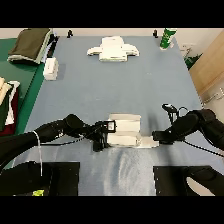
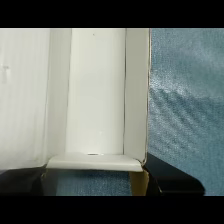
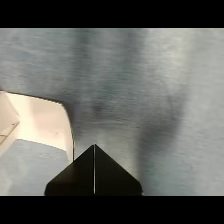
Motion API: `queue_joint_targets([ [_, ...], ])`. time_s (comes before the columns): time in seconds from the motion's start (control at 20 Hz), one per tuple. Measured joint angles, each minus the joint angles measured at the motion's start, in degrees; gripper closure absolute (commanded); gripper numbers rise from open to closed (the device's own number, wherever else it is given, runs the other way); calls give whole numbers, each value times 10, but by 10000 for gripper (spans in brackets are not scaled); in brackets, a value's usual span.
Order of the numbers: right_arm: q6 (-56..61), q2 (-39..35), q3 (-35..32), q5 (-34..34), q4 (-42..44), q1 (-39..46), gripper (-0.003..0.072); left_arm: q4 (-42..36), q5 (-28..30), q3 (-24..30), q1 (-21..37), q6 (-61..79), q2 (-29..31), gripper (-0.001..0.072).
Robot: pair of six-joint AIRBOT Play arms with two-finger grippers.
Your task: Fold the box.
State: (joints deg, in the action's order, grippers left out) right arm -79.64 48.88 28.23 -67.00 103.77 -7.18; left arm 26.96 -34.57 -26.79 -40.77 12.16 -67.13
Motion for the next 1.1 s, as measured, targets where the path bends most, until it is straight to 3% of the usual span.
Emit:
queue_joint_targets([
  [0.75,-113,-4,28,-16,172,3,682,0,0,0,0,0,0,218],
  [0.85,-112,-4,29,-14,157,3,682,0,0,0,0,0,0,218],
  [1.1,-37,-2,30,-3,14,4,682,0,0,0,0,0,0,218],
])
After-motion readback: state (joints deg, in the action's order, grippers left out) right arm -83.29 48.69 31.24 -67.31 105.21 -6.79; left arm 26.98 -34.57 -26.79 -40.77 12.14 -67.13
